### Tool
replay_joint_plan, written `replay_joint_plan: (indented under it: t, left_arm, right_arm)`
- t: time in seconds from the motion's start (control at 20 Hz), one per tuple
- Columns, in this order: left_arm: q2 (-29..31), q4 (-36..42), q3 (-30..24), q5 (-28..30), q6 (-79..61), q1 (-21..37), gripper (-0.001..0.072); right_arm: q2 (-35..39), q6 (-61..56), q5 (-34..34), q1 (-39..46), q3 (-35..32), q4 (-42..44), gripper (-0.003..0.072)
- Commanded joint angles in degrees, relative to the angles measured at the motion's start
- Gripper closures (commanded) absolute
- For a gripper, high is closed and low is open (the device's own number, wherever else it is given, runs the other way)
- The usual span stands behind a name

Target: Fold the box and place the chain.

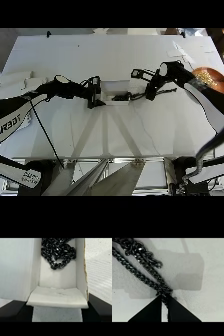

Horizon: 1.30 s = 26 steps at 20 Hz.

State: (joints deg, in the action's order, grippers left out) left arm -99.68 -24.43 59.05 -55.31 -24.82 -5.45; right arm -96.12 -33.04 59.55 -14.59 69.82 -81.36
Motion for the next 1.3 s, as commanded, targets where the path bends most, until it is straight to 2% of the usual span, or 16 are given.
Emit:
replay_joint_plan:
  t: [0.0, 0.2, 0.45, 0.7, 1.0, 1.25]
  left_arm:
    - [0.04, -0.02, 0.04, 0.0, 0.0, 0.0, 0.0333]
    - [0.04, -0.02, 0.04, 0.0, 0.0, 0.0, 0.0333]
    - [0.04, -0.02, 0.04, 0.0, 0.0, 0.0, 0.0333]
    - [0.04, -0.02, 0.04, 0.02, 0.0, 0.0, 0.0333]
    - [0.04, -0.02, 0.04, 0.0, 0.0, 0.0, 0.0333]
    - [0.04, -0.02, 0.04, 0.0, 0.0, 0.0, 0.0333]
  right_arm:
    - [2.05, -3.19, 0.44, -0.39, -0.02, 0.13, 0.0673]
    - [9.07, -3.21, 0.42, -0.39, -0.02, 2.86, 0.0673]
    - [15.5, -3.17, 0.44, -0.72, -0.02, 18.75, 0.0673]
    - [15.87, -3.08, -1.77, -6.36, -0.02, 27.93, 0.0673]
    - [15.85, -2.6, -10.71, -14.23, -0.02, 32.81, 0.0678]
    - [14.78, -1.16, -13.07, -16.92, -0.02, 33.18, 0.0678]
